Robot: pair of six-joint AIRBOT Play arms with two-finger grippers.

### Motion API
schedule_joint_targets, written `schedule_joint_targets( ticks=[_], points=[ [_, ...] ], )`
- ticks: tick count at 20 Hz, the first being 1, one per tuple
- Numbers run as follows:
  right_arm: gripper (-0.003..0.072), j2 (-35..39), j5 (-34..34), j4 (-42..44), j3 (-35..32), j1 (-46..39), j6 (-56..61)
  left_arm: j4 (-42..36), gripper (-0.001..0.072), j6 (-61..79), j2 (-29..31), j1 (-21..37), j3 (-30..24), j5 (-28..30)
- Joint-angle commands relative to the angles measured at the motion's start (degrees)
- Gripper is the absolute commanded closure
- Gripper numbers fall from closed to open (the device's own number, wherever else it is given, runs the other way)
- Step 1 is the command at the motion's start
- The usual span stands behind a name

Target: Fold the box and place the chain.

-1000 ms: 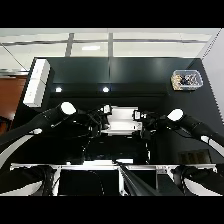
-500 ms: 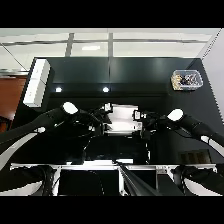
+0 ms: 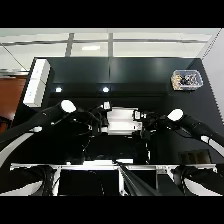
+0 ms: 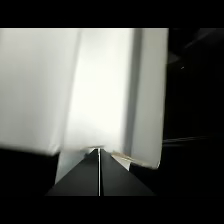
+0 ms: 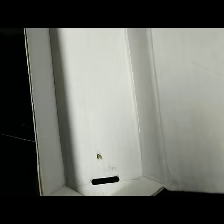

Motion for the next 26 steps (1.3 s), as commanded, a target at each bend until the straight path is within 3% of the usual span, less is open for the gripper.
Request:
schedule_joint_targets(
  ticks=[1, 4, 6, 9, 12, 17, 22, 24, 26],
  points=[
    [0.0213, -0.04, 0.0, -0.02, -0.02, 0.07, 0.0, 17.2, 0.0686, -26.67, 7.15, 5.38, 0.96, -2.54],
    [0.0212, -0.04, 0.0, -0.02, -0.02, 0.07, 0.0, 22.84, 0.0685, -46.82, 13.25, 14.69, 0.35, -4.17],
    [0.0213, -0.02, 0.0, -0.02, -0.02, 0.07, -0.02, 22.71, 0.0686, -65.24, 13.16, 21.29, -1.29, -7.56],
    [0.0213, -0.04, 0.0, -0.02, -0.02, 0.07, -0.02, 15.17, 0.0685, -71.3, 9.73, 26.49, -6.54, -14.95],
    [0.0212, -0.04, 0.0, -0.02, -0.02, 0.07, 0.0, 1.36, 0.0686, -64.57, 4.11, 24.98, -9.66, -16.48],
    [0.0213, -0.04, 0.0, -0.02, -0.02, 0.07, 0.0, -4.48, 0.0687, -63.43, -3.02, 15.17, -9.38, -8.83],
    [0.0213, -0.04, 0.0, -0.02, -0.02, 0.07, -0.02, -14.01, 0.0684, -50.84, -4.76, 12.52, -7.54, -9.03],
    [0.0213, -0.04, 0.0, -0.02, -0.02, 0.07, -0.02, -10.43, 0.059, -49.4, -4.76, 12.5, -5.22, -11.82],
    [0.0213, -0.04, 0.0, -0.02, -0.02, 0.07, -0.02, -4.83, 0.0289, -49.96, -4.72, 12.52, -2.16, -14.78]
  ],
)
